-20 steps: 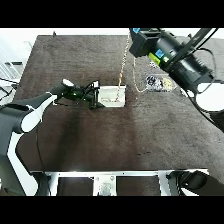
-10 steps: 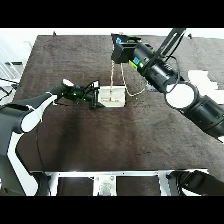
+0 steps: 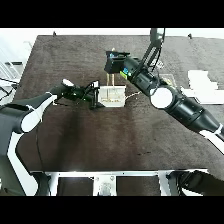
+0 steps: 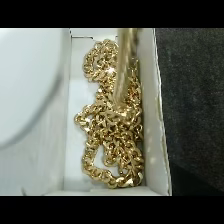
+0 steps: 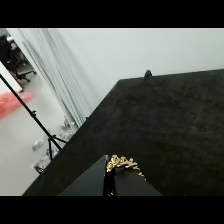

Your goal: Fold the box and place the chain.

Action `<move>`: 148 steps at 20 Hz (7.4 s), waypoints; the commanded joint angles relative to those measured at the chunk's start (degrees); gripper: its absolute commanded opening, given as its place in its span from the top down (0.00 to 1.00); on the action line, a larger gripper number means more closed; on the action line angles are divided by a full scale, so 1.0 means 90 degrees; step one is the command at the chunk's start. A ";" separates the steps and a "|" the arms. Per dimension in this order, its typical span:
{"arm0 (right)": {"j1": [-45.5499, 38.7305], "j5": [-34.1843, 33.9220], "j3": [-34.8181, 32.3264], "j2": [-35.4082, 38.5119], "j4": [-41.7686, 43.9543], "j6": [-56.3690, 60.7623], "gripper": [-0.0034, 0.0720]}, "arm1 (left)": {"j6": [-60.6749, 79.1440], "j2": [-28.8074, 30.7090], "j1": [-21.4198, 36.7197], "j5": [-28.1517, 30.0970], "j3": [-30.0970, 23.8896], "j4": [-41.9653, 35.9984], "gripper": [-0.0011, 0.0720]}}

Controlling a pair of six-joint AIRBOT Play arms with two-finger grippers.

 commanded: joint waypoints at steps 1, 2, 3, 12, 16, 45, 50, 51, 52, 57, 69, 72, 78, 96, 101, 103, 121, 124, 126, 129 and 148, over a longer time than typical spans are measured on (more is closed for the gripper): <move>0.0005 -0.0015 -0.0410 -0.0146 0.0024 0.0182 0.94 | 0.0000 0.0002 0.0002 0.0000 0.0005 0.0000 0.90; 0.0005 -0.0017 -0.0583 -0.0216 0.0027 0.0199 0.94 | 0.0000 0.0002 0.0002 0.0000 0.0005 0.0000 0.90; 0.0000 -0.0029 -0.0736 -0.0308 0.0046 0.0202 0.94 | 0.0000 0.0002 0.0002 0.0002 0.0005 0.0000 0.90; -0.0087 -0.0165 -0.1226 -0.1780 0.0049 0.0585 0.94 | 0.0000 0.0002 0.0002 0.0000 0.0005 0.0000 0.90; -0.0243 -0.0177 -0.1224 -0.1802 0.0046 0.0580 0.64 | 0.0000 0.0002 0.0002 0.0000 0.0005 0.0000 0.90; -0.3514 0.2856 -0.0306 -0.2465 -0.0180 -0.0036 0.47 | 0.0002 0.0002 0.0002 0.0017 0.0005 0.0000 0.90; -0.3558 0.3048 0.0019 -0.2613 -0.0782 0.0153 0.55 | 0.0002 0.0002 0.0002 0.0010 0.0005 -0.0002 0.90; -0.3585 0.3113 0.0046 -0.2613 -0.0964 0.0357 0.55 | 0.0002 0.0002 0.0002 0.0007 0.0005 0.0000 0.90; -0.3609 0.3201 0.0075 -0.2613 -0.1168 0.0464 0.55 | 0.0002 0.0002 0.0002 0.0007 0.0005 -0.0002 0.90; -0.3643 0.3344 0.0100 -0.2628 -0.1324 0.0534 0.32 | 0.0002 0.0002 0.0002 0.0005 0.0005 -0.0002 0.90; -0.3279 0.3509 0.0719 -0.3524 -0.1197 0.0682 0.27 | 0.0002 0.0002 0.0002 -0.0005 0.0005 -0.0002 0.90; -0.3286 0.3876 0.0714 -0.3553 -0.1207 0.0678 0.63 | 0.0002 0.0002 0.0002 -0.0002 0.0005 -0.0002 0.90; -0.3279 0.3993 0.0719 -0.3145 -0.1241 0.0668 0.94 | 0.0002 0.0002 0.0002 0.0000 0.0005 -0.0002 0.90; -0.1460 0.4214 0.0714 -0.0199 -0.1224 0.0483 0.94 | 0.0002 0.0002 0.0002 0.0007 0.0005 -0.0002 0.90; -0.1173 0.4439 0.0714 -0.0185 -0.1290 0.0481 0.94 | 0.0002 0.0002 0.0002 0.0005 0.0005 -0.0002 0.90; -0.1307 0.4845 0.0712 -0.0090 -0.1797 0.0522 0.94 | 0.0000 0.0002 0.0002 0.0002 0.0005 -0.0002 0.90; -0.1141 0.3844 -0.0323 0.0044 -0.1664 0.0845 0.94 | 0.0002 0.0002 0.0002 0.0012 0.0005 -0.0002 0.90; -0.1137 0.3359 -0.0488 -0.0464 -0.1571 0.0840 0.94 | 0.0002 0.0002 0.0002 0.0012 0.0005 -0.0002 0.90; -0.1103 0.3203 -0.0488 -0.0741 -0.1574 0.0838 0.94 | 0.0002 0.0002 0.0002 0.0012 0.0005 -0.0002 0.90; -0.1064 0.2895 -0.0491 -0.0945 -0.1579 0.0806 0.85 | 0.0002 0.0002 0.0002 0.0012 0.0005 -0.0002 0.90; -0.2630 0.3490 0.0233 -0.0814 0.0172 -0.4189 0.64 | 0.0002 0.0002 0.0002 0.0017 0.0005 0.0000 0.90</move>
